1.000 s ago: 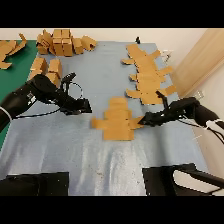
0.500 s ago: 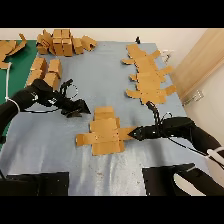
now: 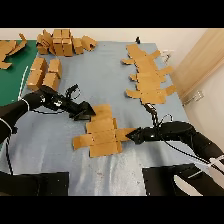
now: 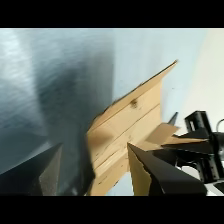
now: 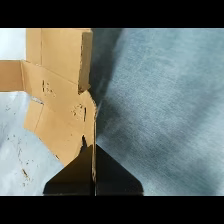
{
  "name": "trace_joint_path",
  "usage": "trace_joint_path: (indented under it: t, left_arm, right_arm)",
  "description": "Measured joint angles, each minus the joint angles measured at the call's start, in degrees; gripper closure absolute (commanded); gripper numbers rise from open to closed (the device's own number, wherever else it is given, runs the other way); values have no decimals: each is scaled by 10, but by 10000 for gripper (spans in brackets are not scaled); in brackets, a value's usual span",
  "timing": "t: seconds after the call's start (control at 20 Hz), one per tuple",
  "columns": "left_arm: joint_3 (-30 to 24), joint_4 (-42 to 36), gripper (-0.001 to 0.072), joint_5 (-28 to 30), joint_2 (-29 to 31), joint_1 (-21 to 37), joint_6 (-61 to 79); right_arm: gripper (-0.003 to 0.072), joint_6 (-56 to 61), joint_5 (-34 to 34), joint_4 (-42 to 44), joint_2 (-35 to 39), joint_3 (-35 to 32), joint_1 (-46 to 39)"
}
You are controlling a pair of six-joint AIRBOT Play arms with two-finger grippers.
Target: Fold the box.
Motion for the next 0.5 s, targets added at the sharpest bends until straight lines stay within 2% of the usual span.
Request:
trace_joint_path:
  t: [0.25, 0.45, 0.5]
  left_arm:
    - [0, -59, 118, -3, -5, -10, 47]
    - [0, -72, 119, -48, -7, -12, 68]
    - [0, -73, 142, -61, -8, -14, 70]
  right_arm:
    - [686, 0, 10, -3, -6, 0, 7]
    - [685, 0, 14, -7, -9, 0, 8]
    - [685, 0, 14, -8, -10, 0, 8]
